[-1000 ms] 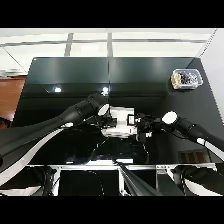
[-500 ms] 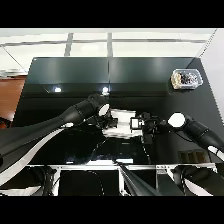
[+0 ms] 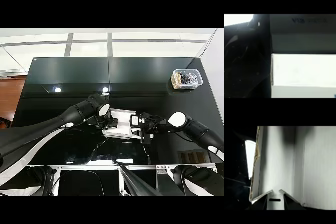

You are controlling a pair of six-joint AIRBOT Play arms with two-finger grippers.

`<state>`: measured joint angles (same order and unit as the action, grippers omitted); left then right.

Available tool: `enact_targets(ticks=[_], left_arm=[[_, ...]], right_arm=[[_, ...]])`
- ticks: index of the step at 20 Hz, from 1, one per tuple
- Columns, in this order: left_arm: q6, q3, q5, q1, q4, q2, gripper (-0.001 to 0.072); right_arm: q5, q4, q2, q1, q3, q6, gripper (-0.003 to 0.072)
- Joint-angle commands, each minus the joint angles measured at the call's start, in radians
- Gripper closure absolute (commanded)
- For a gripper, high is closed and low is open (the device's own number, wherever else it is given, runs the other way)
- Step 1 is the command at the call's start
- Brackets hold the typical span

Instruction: Fold the box and place the chain.

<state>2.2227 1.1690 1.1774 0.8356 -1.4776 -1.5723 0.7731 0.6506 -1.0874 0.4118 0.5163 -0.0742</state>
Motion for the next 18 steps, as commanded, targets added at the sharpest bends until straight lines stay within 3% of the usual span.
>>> enact_targets(ticks=[1,2,3,4,5,6,7,8,9,12,15,17,18], left_arm=[[0.000,0.000,0.002,-0.001,-0.001,0.001,0.0684],[0.000,0.000,0.002,-0.001,-0.001,0.001,0.0685],[0.000,0.000,0.002,-0.001,-0.001,0.001,0.0685],[0.000,0.000,0.002,-0.001,-0.001,0.001,0.0684],[0.000,0.000,0.002,-0.001,-0.001,0.001,0.0684],[0.000,0.000,0.002,-0.001,-0.001,0.001,0.0685],[0.000,0.000,0.002,-0.001,-0.001,0.001,0.0684],[0.000,0.000,0.002,-0.001,-0.002,0.001,0.0684],[0.001,0.000,0.002,-0.001,-0.002,0.001,0.0684],[0.040,0.000,0.003,-0.001,-0.012,0.003,0.0684],[0.090,0.001,0.003,-0.001,-0.024,0.005,0.0588],[0.108,0.002,0.006,-0.001,-0.025,0.006,0.0588],[0.113,0.002,0.004,-0.001,-0.025,0.007,0.0640]], right_arm=[[-0.019,-0.134,-0.043,0.000,0.000,0.001,0.0450],[-0.018,-0.150,-0.055,0.000,0.000,0.002,0.0446],[-0.019,-0.163,-0.065,0.000,0.000,0.015,0.0280],[-0.018,-0.162,-0.069,0.000,0.000,0.032,0.0213],[-0.018,-0.151,-0.069,0.000,0.000,0.074,0.0405],[-0.019,-0.149,-0.069,0.000,0.000,0.108,0.0414],[-0.021,-0.149,-0.069,0.000,0.000,0.126,0.0308],[-0.016,-0.137,-0.069,0.000,0.000,0.164,0.0433],[-0.014,-0.111,-0.067,0.000,0.001,0.220,0.0672],[0.028,0.033,-0.021,-0.043,0.027,0.535,0.0668],[0.210,0.173,0.058,-0.216,0.097,0.853,0.0667],[0.333,0.227,0.079,-0.380,0.135,0.997,0.0667],[0.373,0.230,0.079,-0.471,0.135,1.034,0.0667]])
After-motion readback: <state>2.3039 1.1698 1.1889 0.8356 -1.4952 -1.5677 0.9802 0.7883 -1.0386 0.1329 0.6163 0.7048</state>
